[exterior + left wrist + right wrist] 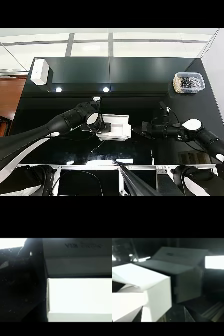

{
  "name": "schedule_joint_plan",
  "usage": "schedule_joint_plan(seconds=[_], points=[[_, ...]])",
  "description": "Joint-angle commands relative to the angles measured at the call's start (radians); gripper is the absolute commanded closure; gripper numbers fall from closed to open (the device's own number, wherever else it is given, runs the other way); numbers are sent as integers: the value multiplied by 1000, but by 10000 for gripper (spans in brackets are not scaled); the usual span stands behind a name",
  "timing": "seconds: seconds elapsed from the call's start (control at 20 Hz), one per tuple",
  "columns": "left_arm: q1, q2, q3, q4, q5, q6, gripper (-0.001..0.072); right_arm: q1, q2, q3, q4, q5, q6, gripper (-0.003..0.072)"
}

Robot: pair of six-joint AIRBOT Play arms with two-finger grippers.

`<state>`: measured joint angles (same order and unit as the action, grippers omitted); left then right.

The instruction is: Fold the box and place the chain.

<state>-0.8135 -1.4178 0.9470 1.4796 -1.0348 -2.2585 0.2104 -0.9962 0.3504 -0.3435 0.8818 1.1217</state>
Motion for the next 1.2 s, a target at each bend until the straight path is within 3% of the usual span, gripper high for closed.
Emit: schedule_joint_plan(seconds=[0.0, 0.25, 0.55, 1.0, 1.15], points=[[1, 0, 0, 0, 1, 0, 682, 23, 0, 26, 11, 18, -18, 71], [1, 0, 0, 0, 1, 0, 682, 150, 0, 83, -30, -98, 29, 71], [1, 0, 0, 0, -10, 0, 682, 313, -1, 198, -450, -149, 496, 72], [1, 0, 0, 0, -22, 0, 682, 393, -132, 320, -486, -115, 603, 73], [1, 0, 0, 0, -22, 0, 682, 393, -142, 323, -557, -95, 664, 74]])
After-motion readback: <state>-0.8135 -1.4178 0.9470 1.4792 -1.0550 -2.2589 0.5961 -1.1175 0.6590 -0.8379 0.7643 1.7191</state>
